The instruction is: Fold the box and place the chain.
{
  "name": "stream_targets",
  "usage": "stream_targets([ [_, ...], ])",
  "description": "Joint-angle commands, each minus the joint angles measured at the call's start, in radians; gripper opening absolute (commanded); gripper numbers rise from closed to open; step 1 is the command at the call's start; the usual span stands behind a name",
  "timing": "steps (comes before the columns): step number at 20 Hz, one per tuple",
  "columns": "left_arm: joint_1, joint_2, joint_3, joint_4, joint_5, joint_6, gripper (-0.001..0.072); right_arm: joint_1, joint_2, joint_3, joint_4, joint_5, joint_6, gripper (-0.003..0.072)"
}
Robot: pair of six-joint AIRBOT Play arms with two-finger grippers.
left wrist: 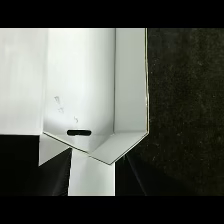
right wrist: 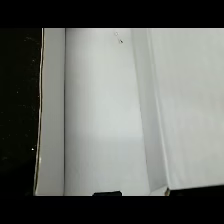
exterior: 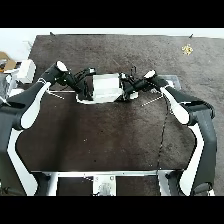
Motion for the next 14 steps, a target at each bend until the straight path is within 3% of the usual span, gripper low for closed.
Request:
stream_targets([
  [1, 0.000, 0.000, -0.014, -0.003, 0.025, 0.004, 0.0345, 0.000, -0.001, 0.000, 0.000, 0.000, 0.000, 0.0450],
  [8, -0.002, 0.000, -0.014, -0.005, 0.070, 0.004, 0.0338, 0.000, -0.001, 0.000, 0.000, 0.000, 0.000, 0.0449],
  [9, -0.003, 0.000, -0.014, -0.005, 0.070, 0.005, 0.0151, 0.000, -0.001, 0.000, 0.000, 0.001, 0.000, 0.0449],
  [10, -0.009, 0.000, -0.014, -0.008, 0.071, 0.005, 0.0105, 0.000, -0.001, 0.000, 0.000, 0.001, 0.000, 0.0450],
  [14, -0.035, 0.000, -0.014, -0.034, 0.077, 0.005, 0.0106, 0.000, -0.001, 0.000, 0.000, 0.000, 0.000, 0.0449],
])
